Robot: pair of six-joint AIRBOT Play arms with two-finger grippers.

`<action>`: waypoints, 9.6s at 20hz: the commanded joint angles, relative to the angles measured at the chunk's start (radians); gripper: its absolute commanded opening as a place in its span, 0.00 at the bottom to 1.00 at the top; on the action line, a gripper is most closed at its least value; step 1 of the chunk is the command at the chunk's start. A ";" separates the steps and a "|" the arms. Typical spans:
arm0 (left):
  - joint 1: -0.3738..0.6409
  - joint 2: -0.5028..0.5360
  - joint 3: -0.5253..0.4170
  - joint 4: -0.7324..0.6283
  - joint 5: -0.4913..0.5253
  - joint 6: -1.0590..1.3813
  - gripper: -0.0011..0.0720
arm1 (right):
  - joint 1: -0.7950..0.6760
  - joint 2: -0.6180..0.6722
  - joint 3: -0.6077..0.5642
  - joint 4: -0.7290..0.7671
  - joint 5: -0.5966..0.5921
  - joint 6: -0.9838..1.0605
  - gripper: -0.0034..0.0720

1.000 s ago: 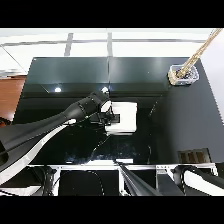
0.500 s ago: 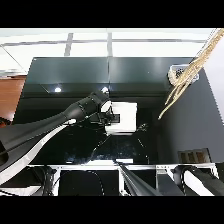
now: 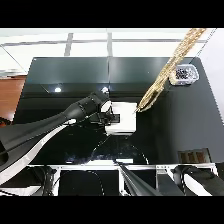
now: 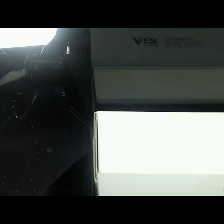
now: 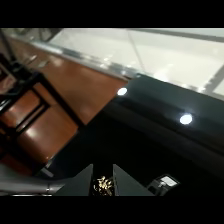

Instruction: Fold the box and place the chain.

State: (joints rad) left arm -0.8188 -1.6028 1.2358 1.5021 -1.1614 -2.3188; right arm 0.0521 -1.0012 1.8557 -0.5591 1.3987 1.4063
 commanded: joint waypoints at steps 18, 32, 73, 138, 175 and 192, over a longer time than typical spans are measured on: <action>0.001 0.000 0.000 0.000 0.001 0.000 0.05 | 0.260 -0.126 -0.154 -0.251 -0.008 0.034 0.06; 0.001 0.000 0.000 0.000 0.002 0.000 0.05 | 0.359 -0.126 -0.765 -0.265 -0.317 0.068 0.06; 0.380 0.639 -0.729 -0.759 0.347 2.072 0.99 | 0.110 0.082 -0.884 -0.668 -0.175 0.120 0.41; 0.309 0.163 -0.452 -0.935 0.369 2.491 0.51 | 0.216 -0.177 -0.957 -0.288 -0.510 -0.759 0.99; 0.309 0.163 -0.452 -0.935 0.368 2.491 0.51 | 0.254 -0.201 -1.026 -0.215 -0.281 -1.114 0.36; 0.309 0.163 -0.452 -0.935 0.368 2.491 0.51 | 0.355 -0.182 -1.026 -0.290 -0.460 -1.156 0.84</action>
State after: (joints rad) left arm -0.5102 -1.4399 0.7834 0.5671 -0.7940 0.1719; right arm 0.3996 -1.1839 0.8288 -0.8356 0.9569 0.2512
